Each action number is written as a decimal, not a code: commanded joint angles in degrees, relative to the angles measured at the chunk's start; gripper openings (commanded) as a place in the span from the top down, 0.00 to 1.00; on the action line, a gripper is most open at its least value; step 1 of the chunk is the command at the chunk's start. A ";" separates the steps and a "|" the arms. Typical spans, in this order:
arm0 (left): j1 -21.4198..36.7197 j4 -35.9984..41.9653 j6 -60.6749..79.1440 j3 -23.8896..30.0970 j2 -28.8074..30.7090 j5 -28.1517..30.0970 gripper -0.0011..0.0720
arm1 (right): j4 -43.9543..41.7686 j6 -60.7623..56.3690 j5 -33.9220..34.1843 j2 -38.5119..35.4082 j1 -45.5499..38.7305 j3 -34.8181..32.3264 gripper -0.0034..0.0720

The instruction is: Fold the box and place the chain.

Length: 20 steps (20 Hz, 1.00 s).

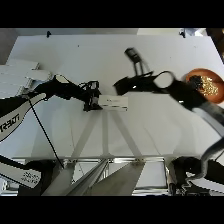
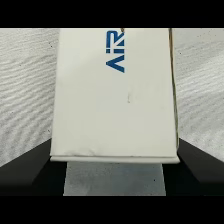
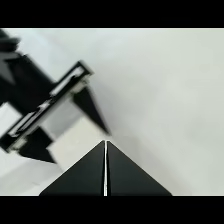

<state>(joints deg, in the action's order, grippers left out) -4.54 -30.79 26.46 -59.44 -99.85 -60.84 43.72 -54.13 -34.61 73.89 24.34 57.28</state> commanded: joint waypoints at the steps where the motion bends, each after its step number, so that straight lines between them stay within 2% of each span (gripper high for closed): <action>1: 0.04 -0.09 0.09 -0.04 0.04 -0.07 0.60 | 16.15 -9.16 -3.06 -7.63 -8.79 0.07 0.94; 4: 0.04 -0.11 0.07 -0.04 0.04 -0.07 0.60 | 25.55 -13.18 -9.84 -10.49 -14.51 0.09 0.94; 6: 0.04 -0.11 0.09 -0.04 0.04 -0.07 0.60 | 25.46 -13.16 -13.07 -10.84 -16.70 0.09 0.94; 20: 0.04 0.31 0.07 -0.04 0.04 -0.02 0.60 | 24.81 -13.14 -13.38 -10.84 -17.03 0.09 0.94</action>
<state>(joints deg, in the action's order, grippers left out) -4.54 -30.79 26.52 -59.44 -99.85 -60.90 68.47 -67.29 -47.86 63.09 7.35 57.32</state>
